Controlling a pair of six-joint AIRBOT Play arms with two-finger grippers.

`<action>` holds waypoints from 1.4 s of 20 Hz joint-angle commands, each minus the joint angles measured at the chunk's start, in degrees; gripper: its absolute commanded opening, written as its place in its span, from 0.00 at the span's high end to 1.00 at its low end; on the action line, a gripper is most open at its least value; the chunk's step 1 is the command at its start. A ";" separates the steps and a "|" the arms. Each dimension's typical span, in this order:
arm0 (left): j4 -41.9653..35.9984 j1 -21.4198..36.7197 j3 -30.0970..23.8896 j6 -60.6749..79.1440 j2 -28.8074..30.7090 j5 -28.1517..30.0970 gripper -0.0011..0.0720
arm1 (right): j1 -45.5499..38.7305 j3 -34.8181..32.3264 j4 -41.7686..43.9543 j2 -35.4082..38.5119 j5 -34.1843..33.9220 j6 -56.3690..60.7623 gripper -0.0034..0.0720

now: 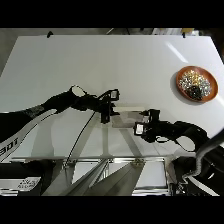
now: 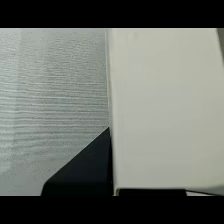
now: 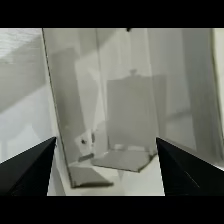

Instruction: Fold the box and place the chain.

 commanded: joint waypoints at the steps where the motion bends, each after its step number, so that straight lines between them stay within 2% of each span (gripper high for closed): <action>1: 0.02 -0.02 -0.02 0.02 -0.02 -0.04 0.97 | -3.87 0.87 5.95 -0.46 2.05 -4.13 0.07; 8: 0.02 -0.02 -0.02 0.02 -0.02 -0.04 0.97 | -14.01 0.90 23.67 -4.72 9.66 -21.55 0.07; 11: 0.02 -0.02 -0.02 0.02 -0.02 -0.04 0.97 | -19.08 0.90 27.12 -5.77 14.62 -27.21 0.07; 17: 0.02 -0.02 -0.02 0.02 -0.02 -0.04 0.97 | -24.46 0.92 36.54 -7.72 17.33 -38.03 0.07; 21: 0.00 -0.02 -0.02 0.02 -0.02 -0.04 0.97 | -24.55 1.70 36.89 -12.46 17.94 -40.50 0.06; 28: 0.02 -0.02 -0.02 0.02 -0.02 -0.04 0.97 | -24.55 6.23 35.91 -16.65 19.80 -40.48 0.04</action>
